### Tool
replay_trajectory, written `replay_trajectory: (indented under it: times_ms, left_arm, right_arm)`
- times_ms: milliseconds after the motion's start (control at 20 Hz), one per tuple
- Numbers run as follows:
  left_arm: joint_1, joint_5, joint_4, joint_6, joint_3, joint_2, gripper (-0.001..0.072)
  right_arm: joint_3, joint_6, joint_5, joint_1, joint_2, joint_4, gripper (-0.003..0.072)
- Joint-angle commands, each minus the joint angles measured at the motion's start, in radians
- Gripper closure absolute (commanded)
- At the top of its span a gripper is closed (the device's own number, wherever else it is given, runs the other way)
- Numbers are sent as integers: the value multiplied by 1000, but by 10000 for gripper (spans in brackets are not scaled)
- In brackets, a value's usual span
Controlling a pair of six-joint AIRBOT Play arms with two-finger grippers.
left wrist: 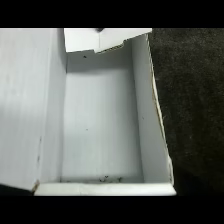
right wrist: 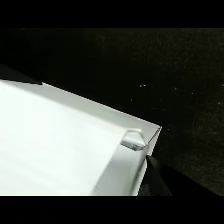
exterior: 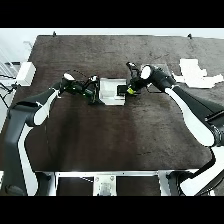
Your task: Fold the box and place the chain.
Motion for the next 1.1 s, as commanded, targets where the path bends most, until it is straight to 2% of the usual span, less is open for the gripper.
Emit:
replay_trajectory:
  times_ms: [0, 350, 550, 750, 900, 1050]
  left_arm:
    - [1, 0, 0, 1, 0, 1, 250]
    - [1, -2, -1, 1, 0, 1, 250]
    - [1, -2, -1, 1, 0, 1, 250]
    - [1, -2, -3, 1, 0, 1, 251]
    - [1, -2, -3, 1, 0, 1, 250]
    - [1, -2, -4, 1, 0, 1, 250]
  right_arm:
    - [25, 61, 23, 16, -20, -40, 165]
    - [69, 92, 74, 22, -32, -66, 166]
    - [132, 184, 161, 50, -34, -213, 167]
    - [200, 240, 250, 51, -74, -248, 168]
    - [280, 256, 318, 53, -140, -248, 244]
    - [341, 278, 356, 66, -186, -253, 256]
